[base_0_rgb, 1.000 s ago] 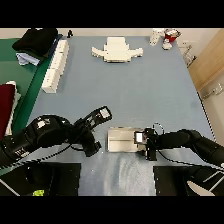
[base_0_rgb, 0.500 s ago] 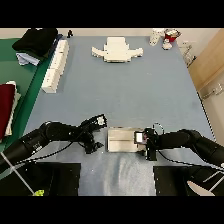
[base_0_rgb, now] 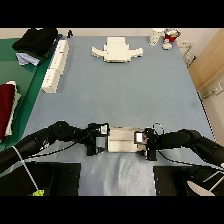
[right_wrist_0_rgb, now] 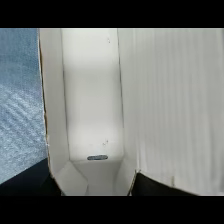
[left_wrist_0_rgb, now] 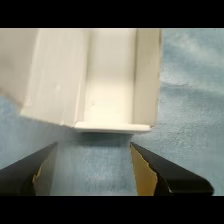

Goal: Fold the box.

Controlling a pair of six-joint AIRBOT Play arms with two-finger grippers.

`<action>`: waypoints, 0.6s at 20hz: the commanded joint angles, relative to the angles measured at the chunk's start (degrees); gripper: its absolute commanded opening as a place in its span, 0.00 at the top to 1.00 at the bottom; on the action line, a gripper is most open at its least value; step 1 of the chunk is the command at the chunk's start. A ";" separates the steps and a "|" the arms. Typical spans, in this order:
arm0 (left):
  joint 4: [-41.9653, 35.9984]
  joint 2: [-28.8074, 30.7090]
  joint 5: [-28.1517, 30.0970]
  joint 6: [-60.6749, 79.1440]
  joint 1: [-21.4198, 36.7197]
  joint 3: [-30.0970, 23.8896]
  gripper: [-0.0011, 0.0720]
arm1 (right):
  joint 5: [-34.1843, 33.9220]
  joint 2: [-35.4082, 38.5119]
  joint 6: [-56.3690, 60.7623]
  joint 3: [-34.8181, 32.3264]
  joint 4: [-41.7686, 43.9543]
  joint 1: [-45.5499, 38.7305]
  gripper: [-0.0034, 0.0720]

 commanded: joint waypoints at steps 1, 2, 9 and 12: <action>-2.14 -0.57 -0.31 2.14 -2.43 -0.04 0.03 | 0.00 -0.02 0.02 0.04 0.02 0.00 0.26; -2.27 -1.03 0.26 2.16 -2.97 -0.04 0.03 | 0.02 -0.02 0.00 0.04 0.02 0.00 0.26; -7.37 -4.44 5.79 4.28 -6.16 -0.07 0.03 | 0.00 -0.02 0.02 0.04 0.02 0.00 0.26; -13.35 -4.48 8.15 9.86 -6.99 -0.74 0.03 | 0.00 -0.02 0.02 0.04 0.02 0.00 0.26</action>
